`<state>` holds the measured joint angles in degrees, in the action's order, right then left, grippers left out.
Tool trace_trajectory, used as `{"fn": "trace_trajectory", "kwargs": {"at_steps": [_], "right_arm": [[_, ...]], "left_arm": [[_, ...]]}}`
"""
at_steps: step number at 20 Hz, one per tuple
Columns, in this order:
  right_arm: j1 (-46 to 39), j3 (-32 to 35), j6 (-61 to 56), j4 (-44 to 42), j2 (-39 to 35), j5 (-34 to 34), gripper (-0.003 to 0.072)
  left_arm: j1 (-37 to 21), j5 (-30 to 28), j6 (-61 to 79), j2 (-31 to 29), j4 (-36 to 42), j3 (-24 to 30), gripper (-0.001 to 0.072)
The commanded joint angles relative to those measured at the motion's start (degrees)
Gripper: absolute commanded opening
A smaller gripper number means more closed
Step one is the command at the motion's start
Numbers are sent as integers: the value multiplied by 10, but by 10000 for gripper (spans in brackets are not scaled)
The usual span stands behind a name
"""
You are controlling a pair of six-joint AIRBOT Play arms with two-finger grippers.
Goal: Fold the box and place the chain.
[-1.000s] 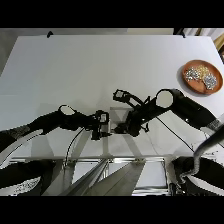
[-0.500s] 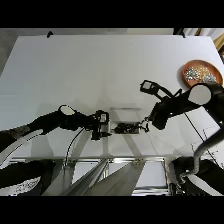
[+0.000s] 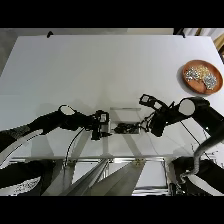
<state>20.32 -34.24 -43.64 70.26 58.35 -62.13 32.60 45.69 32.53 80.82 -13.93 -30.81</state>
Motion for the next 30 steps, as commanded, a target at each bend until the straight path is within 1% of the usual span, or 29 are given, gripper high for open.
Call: {"fn": "trace_trajectory", "kwargs": {"at_steps": [1, 4, 14, 18, 23, 26, 29, 30], "right_arm": [[18, 10, 6, 7, 26, 18, 200], [18, 10, 6, 10, 47, 31, 200], [18, 12, 7, 12, 48, 32, 200], [18, 30, 7, 20, 48, 37, 199], [18, 34, 4, 21, 48, 38, 198], [19, 46, 4, 11, 48, 56, 198], [37, 49, -1, 11, 48, 70, 194], [46, 49, -10, 14, 48, 78, 174]], "left_arm": [[0, 0, 0, 0, 0, 0, 153], [0, 0, 0, 0, 0, 0, 153], [0, 0, 0, 0, 0, 0, 153], [0, 0, 0, 0, 0, 0, 153], [0, 0, 0, 0, 0, 0, 153], [0, 0, 0, 0, 0, 0, 153], [0, 0, 0, 0, 0, 0, 153], [0, 0, 0, 0, 0, 0, 153]]}}
